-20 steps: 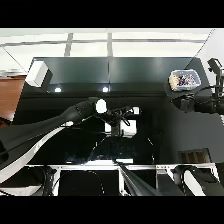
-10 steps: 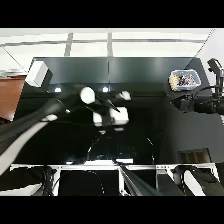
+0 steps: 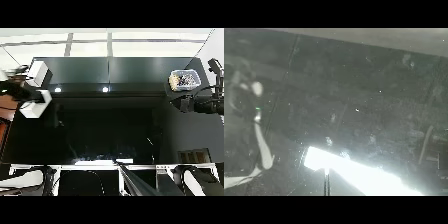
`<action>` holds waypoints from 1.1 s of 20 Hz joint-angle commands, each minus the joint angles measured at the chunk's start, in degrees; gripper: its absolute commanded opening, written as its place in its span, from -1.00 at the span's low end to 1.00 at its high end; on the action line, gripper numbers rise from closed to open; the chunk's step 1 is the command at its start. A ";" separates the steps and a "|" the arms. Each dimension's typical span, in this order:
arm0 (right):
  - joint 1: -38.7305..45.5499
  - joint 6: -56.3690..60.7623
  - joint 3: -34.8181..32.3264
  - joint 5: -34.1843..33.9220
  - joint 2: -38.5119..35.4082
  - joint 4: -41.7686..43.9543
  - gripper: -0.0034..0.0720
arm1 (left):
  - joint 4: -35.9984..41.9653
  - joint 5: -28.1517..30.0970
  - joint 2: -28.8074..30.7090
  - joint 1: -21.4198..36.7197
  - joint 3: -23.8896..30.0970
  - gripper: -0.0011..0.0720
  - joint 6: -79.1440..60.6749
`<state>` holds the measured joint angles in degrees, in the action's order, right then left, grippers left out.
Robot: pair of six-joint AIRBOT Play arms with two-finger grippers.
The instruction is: Fold the box and place the chain.
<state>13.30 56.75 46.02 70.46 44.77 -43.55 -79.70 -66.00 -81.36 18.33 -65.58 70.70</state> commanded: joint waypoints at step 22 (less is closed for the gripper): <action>0.04 4.37 0.07 -5.55 0.28 -0.04 -0.87 | 11.19 14.95 -15.06 8.07 -11.10 -0.31 -17.55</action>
<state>13.30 61.12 46.02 65.34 45.01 -43.59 -68.49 -51.11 -96.29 27.11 -76.60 52.80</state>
